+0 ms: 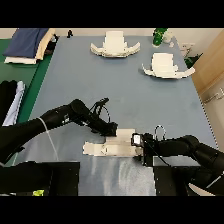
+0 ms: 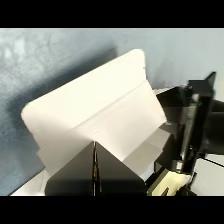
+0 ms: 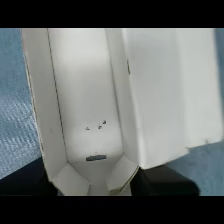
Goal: Fold the box.
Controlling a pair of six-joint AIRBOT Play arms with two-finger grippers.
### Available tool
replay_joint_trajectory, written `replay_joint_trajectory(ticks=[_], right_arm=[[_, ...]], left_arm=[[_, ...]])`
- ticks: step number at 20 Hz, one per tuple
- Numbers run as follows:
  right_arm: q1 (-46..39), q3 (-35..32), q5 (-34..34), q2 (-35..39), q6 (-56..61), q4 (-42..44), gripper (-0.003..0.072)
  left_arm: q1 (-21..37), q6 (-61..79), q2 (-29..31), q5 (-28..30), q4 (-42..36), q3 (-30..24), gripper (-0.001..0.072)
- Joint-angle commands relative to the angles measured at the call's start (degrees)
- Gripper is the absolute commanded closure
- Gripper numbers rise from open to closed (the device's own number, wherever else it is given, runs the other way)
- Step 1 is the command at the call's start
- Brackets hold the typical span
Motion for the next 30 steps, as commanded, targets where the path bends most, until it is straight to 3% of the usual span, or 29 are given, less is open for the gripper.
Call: replay_joint_trajectory(ticks=[1,7,12,15,16,17,18,21,23,29,30], right_arm=[[0.0,0.1,0.0,0.0,0.0,0.0,0.0175],[0.0,0.1,0.0,0.0,0.0,0.0,0.0174],[0.0,0.1,0.0,0.0,0.0,0.0,0.0174],[0.0,0.1,0.0,0.0,0.0,0.0,0.0174],[0.0,0.1,0.0,0.0,0.0,0.0,0.0174],[0.0,0.1,0.0,0.0,0.0,0.0,0.0174],[0.0,0.1,0.0,0.0,0.0,0.0,0.0174],[0.0,0.1,0.0,0.0,0.0,0.0,0.0174],[0.0,0.1,0.0,0.0,0.0,0.0,0.0174],[0.0,0.1,0.0,0.0,0.0,0.0,0.0174],[0.0,0.1,0.0,0.0,0.0,0.0,0.0174]], left_arm=[[0.4,1.6,-4.4,-0.9,-0.3,0.2,0.0696],[0.4,8.9,0.0,-4.7,1.4,2.6,0.0696],[1.7,7.6,16.2,-9.0,18.2,2.2,0.0697],[8.6,28.2,26.3,-15.7,17.8,-2.4,0.0693],[10.6,34.3,29.0,-16.4,17.2,-4.7,0.0640],[12.2,37.8,31.5,-15.2,16.8,-7.5,0.0242],[13.0,38.8,33.4,-12.3,16.8,-10.2,0.0010],[12.0,46.3,36.0,-3.0,15.1,-17.7,0.0010],[8.8,59.0,35.3,-0.9,12.8,-20.8,0.0010],[1.6,77.0,27.0,2.1,3.3,-22.1,0.0012],[1.1,78.1,25.6,3.6,1.4,-22.2,0.0086]])
